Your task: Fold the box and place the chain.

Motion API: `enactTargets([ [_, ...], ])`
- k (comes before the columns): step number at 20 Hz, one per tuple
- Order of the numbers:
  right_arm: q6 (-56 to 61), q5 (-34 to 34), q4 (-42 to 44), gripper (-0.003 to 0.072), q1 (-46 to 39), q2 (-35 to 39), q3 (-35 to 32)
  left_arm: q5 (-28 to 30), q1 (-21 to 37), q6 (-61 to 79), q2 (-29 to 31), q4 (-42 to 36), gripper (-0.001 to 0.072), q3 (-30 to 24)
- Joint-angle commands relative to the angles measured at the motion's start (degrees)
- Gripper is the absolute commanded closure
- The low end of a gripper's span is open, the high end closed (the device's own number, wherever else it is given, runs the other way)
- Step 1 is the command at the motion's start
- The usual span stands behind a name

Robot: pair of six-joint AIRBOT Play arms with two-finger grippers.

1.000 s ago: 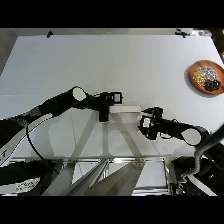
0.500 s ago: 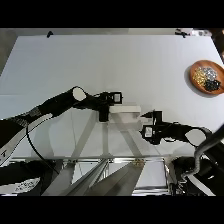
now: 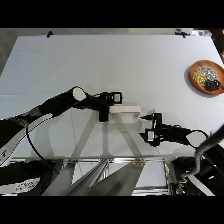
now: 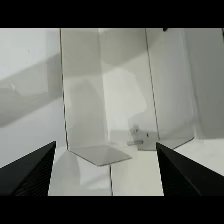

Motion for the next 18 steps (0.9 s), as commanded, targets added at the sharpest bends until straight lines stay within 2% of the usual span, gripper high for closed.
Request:
enactTargets([
  [1,-1.03,-0.66,-1.64,0.0019,-1.38,-1.18,-0.33,0.02,-0.02,0.00,0.02,0.00,0.0696,0.02],
  [7,-1.03,-2.36,-1.88,0.0020,-1.36,-3.67,-0.61,0.02,-0.04,0.00,0.02,0.00,0.0696,0.02],
  [11,-1.07,-3.02,4.81,0.0021,-1.38,-5.22,-0.55,0.02,-0.02,0.00,0.02,0.00,0.0696,0.02],
  [18,-1.03,-4.15,7.82,0.0028,-1.38,-6.08,0.15,0.02,-0.02,0.02,0.02,0.00,0.0697,0.02],
])
